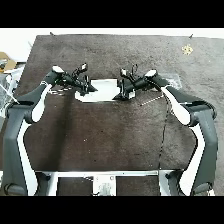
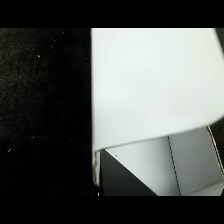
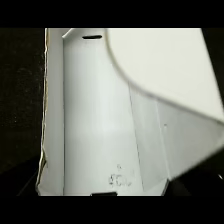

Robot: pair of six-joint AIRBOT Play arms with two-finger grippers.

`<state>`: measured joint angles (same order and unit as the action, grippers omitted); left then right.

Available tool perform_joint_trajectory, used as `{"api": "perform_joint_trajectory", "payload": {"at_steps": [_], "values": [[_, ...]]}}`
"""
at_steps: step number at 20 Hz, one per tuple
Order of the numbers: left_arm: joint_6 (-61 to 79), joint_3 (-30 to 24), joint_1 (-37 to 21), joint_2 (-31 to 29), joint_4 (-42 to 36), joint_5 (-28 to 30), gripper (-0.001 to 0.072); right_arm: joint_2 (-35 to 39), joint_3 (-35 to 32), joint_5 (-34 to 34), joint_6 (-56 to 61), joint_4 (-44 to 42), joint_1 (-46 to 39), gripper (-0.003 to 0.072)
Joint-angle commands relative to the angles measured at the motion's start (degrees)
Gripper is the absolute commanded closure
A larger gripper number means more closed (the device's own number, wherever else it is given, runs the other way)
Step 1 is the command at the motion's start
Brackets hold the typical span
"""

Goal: Fold the box and place the chain.

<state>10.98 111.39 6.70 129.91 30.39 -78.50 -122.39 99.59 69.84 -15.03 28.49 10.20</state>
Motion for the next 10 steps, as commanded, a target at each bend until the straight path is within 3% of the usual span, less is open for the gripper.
{"api": "perform_joint_trajectory", "payload": {"at_steps": [1, 2, 8, 10], "values": [[0.00, -0.02, 0.02, 0.02, -0.02, 0.07, 0.0698, -1.01, 0.44, 0.09, -1.46, -0.04, 0.70, 0.0033], [0.00, -0.02, 0.02, 0.02, -0.02, 0.07, 0.0698, -1.53, 0.46, -0.28, -1.46, 0.00, 0.70, 0.0061], [0.00, -0.02, 0.02, 0.02, -0.02, 0.07, 0.0698, -2.10, 0.59, -0.96, -1.53, 0.26, 0.81, 0.0062], [0.00, -0.02, 0.02, 0.02, -0.02, 0.07, 0.0698, -2.10, 0.61, -1.73, -1.53, 0.48, 0.81, 0.0120]]}}
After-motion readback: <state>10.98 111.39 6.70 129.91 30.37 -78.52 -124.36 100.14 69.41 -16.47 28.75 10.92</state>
